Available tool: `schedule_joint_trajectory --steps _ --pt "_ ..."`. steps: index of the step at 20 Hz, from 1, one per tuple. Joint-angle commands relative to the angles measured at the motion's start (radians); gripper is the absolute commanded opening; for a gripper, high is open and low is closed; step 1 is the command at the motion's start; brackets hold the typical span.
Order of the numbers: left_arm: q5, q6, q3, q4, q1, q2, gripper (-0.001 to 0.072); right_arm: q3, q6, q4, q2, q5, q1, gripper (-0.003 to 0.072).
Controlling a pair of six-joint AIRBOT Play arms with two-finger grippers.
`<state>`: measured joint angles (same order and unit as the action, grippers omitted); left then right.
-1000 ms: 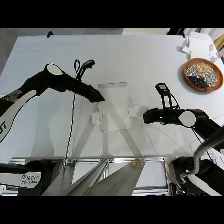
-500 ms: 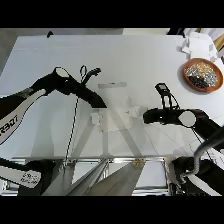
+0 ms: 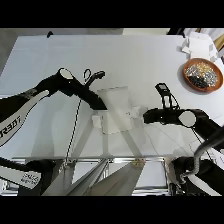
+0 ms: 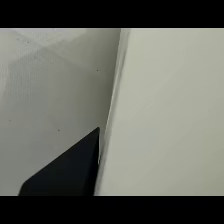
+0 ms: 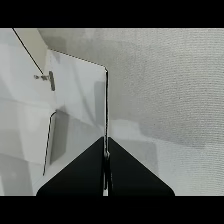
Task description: Fold the box and place the chain.
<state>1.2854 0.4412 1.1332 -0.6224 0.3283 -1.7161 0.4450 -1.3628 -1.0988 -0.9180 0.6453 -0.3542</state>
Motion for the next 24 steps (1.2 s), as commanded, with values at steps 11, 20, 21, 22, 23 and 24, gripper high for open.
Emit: schedule_joint_trajectory --steps 11,20,21,22,23,24 --pt "-0.096 -0.396 0.002 0.053 0.024 0.068 0.0005 0.015 -0.002 0.007 0.044 0.063 -0.001 0.0019" --pt "0.09 -0.433 -0.008 0.009 0.048 0.08 -0.0006 0.138 -0.002 -0.068 0.204 0.249 -0.001 0.0232" --pt "0.085 -0.436 -0.029 -0.001 0.06 0.099 -0.0007 0.142 -0.002 -0.106 0.249 0.272 -0.001 0.0232" --pt "0.061 -0.446 -0.057 0.002 0.072 0.124 -0.0008 0.142 -0.002 -0.14 0.29 0.29 -0.001 0.0233" --pt "0.011 -0.47 -0.098 0.002 0.087 0.161 -0.0008 0.142 -0.002 -0.171 0.33 0.31 -0.001 0.0233" --pt "-0.055 -0.496 -0.143 0.007 0.101 0.202 -0.0008 0.141 -0.002 -0.193 0.361 0.323 -0.001 0.0233"
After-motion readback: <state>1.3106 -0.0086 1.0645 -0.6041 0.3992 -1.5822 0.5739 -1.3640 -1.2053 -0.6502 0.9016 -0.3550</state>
